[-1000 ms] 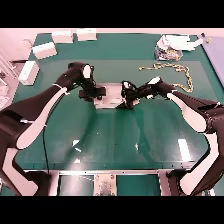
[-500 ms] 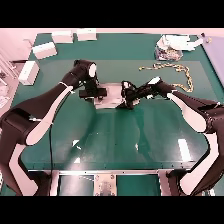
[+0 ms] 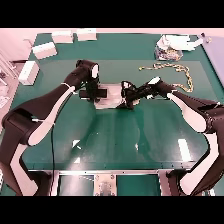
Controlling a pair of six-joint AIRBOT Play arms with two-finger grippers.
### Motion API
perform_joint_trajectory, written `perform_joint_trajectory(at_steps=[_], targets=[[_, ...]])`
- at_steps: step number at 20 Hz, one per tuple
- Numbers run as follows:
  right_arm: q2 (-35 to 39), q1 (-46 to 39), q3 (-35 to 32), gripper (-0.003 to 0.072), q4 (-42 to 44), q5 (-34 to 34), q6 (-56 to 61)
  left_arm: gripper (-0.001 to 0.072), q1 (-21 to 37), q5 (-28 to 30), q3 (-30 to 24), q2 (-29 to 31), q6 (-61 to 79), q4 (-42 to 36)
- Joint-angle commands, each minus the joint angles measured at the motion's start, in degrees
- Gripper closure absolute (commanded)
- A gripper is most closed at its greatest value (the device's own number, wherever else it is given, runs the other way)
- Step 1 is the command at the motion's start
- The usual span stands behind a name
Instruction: Fold the box and place the chain.
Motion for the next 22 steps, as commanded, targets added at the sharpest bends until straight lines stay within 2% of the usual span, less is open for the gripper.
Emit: perform_joint_trajectory(at_steps=[1, 7, 8, 9, 22], targets=[[0.04, -0.02, 0.04, 0.0104, 0.07, -0.07, 0.04, 0.0538, -0.66, -0.81, 1.49, -1.68, -0.07, -0.48], [0.04, -0.02, 0.04, 0.0104, 0.07, -0.07, 0.04, 0.0541, -1.03, -2.43, 4.26, -3.67, -0.02, 0.26], [0.04, -0.02, 0.04, 0.0104, 0.07, -0.07, 0.04, 0.0662, -1.03, -2.67, 4.35, -3.69, 0.07, 0.39], [0.04, -0.02, 0.04, 0.0104, 0.07, -0.07, 0.04, 0.0689, -1.03, -2.45, 4.35, -3.69, 0.44, 0.37], [0.04, -0.02, 0.04, 0.0103, 0.07, -0.07, 0.04, 0.0687, -1.01, -3.45, 6.03, -3.41, 1.77, 0.33]])
